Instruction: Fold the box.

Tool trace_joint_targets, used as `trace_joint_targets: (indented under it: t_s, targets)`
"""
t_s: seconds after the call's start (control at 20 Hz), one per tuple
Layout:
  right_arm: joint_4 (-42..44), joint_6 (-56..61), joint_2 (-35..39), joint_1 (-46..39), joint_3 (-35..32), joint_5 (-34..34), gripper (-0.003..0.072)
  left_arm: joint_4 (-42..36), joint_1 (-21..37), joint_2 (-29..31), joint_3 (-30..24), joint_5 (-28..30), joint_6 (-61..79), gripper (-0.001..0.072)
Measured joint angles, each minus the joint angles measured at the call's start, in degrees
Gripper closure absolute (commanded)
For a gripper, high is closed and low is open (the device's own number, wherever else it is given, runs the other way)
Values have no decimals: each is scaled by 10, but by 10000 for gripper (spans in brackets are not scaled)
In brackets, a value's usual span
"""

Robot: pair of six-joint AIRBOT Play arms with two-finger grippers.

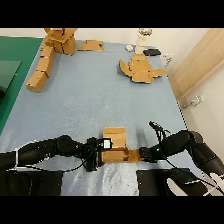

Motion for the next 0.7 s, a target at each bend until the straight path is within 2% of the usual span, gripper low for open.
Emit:
trace_joint_targets:
  t_s: [0.3,0.4,0.55,0.65,0.7]
  targets:
    - [65,-43,18,0,9,19,680,0,0,0,0,0,0,165]
    - [72,-47,24,0,14,21,521,0,0,0,0,0,0,164]
    - [78,-49,28,0,18,23,505,0,0,0,0,0,0,165]
    - [80,-50,29,0,20,22,384,0,0,0,0,0,0,165]
    - [82,-50,30,0,20,22,384,0,0,0,0,0,0,165]
